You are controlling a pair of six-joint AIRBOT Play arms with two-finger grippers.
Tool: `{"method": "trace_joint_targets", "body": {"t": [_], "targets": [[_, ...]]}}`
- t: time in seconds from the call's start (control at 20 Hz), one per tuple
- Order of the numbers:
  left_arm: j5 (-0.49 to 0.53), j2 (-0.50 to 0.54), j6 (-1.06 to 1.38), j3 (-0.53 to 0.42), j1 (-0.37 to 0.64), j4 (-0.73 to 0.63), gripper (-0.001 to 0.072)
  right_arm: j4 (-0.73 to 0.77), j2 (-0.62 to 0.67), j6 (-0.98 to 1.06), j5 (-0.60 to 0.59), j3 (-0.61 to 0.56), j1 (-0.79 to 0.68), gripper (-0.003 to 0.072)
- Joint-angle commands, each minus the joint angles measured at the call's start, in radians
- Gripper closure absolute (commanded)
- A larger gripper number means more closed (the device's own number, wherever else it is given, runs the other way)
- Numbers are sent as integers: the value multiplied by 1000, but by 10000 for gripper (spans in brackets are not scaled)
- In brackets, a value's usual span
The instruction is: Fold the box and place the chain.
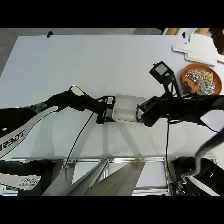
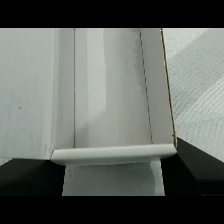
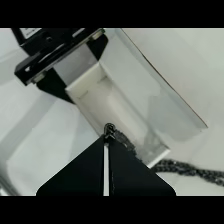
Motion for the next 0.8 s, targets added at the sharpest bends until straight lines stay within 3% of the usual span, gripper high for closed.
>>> {"method": "trace_joint_targets", "body": {"t": [0.0,0.4,0.5,0.6,0.65,0.75], "targets": [[0,1,0,1,1,0,573,23,-96,12,-110,-46,1,673],[0,1,0,1,1,0,573,22,-241,33,-106,-47,1,653],[0,1,0,1,1,0,573,-2,-243,63,-101,-46,1,562],[0,1,0,1,1,0,573,-1,-242,74,-83,-45,1,525],[0,1,0,1,1,0,573,-1,-242,77,-56,-30,1,439],[0,1,0,1,1,0,573,-29,-241,76,59,70,-2,423]]}}
